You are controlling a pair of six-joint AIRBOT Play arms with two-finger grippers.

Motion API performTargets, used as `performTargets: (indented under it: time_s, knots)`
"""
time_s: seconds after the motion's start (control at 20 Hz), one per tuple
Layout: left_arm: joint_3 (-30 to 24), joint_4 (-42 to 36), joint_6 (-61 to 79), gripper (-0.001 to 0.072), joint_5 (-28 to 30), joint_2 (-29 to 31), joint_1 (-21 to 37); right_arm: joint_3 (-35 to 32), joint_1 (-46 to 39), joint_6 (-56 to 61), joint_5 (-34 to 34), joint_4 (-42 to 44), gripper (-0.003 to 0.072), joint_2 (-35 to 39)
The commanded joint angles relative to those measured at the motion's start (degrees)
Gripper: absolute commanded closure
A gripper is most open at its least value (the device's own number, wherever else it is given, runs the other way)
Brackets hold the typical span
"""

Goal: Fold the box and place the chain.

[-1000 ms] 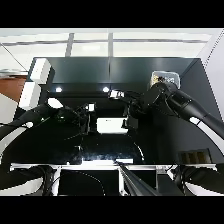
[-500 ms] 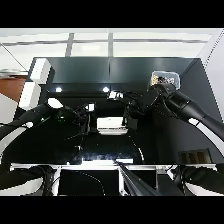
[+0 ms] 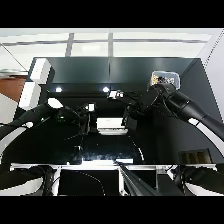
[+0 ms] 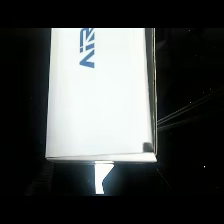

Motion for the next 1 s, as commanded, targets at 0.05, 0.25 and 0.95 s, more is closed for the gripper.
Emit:
performTargets:
  time_s: [0.05, 0.25, 0.95]
  knots:
    - [0.04, 0.00, -0.09, 0.0251, 0.00, -0.02, -0.04, -0.04, 1.42, 1.03, -0.22, -0.81, 0.0351, 0.00]
    - [0.04, 0.00, -0.09, 0.0251, 0.00, -0.02, -0.04, -0.04, 2.36, 2.69, 0.37, -2.60, 0.0351, 0.00]
    - [0.04, 0.00, -0.09, 0.0251, 0.00, -0.02, -0.04, 0.00, 2.34, 4.68, 1.92, -2.82, 0.0430, 0.15]
